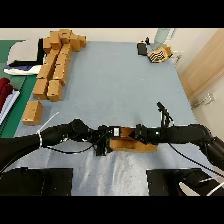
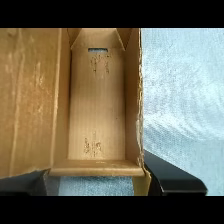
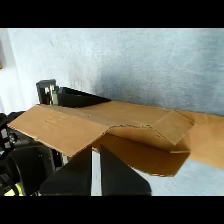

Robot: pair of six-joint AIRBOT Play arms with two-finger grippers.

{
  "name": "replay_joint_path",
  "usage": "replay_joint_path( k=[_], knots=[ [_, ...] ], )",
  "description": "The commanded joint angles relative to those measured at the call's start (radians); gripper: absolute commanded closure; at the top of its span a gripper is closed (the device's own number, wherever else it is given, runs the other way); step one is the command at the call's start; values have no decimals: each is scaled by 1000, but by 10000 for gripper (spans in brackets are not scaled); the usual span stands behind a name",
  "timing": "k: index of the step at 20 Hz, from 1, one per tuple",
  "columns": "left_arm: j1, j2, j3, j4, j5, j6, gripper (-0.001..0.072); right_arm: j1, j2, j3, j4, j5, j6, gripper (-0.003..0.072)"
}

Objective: Fold the box.

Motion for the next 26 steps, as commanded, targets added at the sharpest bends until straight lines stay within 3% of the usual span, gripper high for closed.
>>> replay_joint_path(
  k=[1, 7, 8, 9, 12, 23, 26],
  knots=[
    [1, 1, 1, 0, 0, -40, 248, 0, -3, 1, 15, 17, 8, 607],
    [3, 3, 1, 2, 7, -119, 247, 0, -3, 1, 30, 69, 8, 607],
    [3, 3, 1, 5, 6, -119, 247, 0, -3, 1, 30, 82, 8, 620],
    [3, 3, 1, 9, 6, -119, 247, 0, -5, 1, 30, 98, 5, 684],
    [3, 2, 1, 15, 6, -111, 247, 0, -35, 1, 31, 119, -35, 685],
    [3, 2, 1, 35, 7, -111, 247, 3, -405, 74, 26, 224, -400, 684],
    [3, 2, 1, 34, 7, -111, 247, 6, -454, 74, 26, 225, -478, 685]
  ],
)
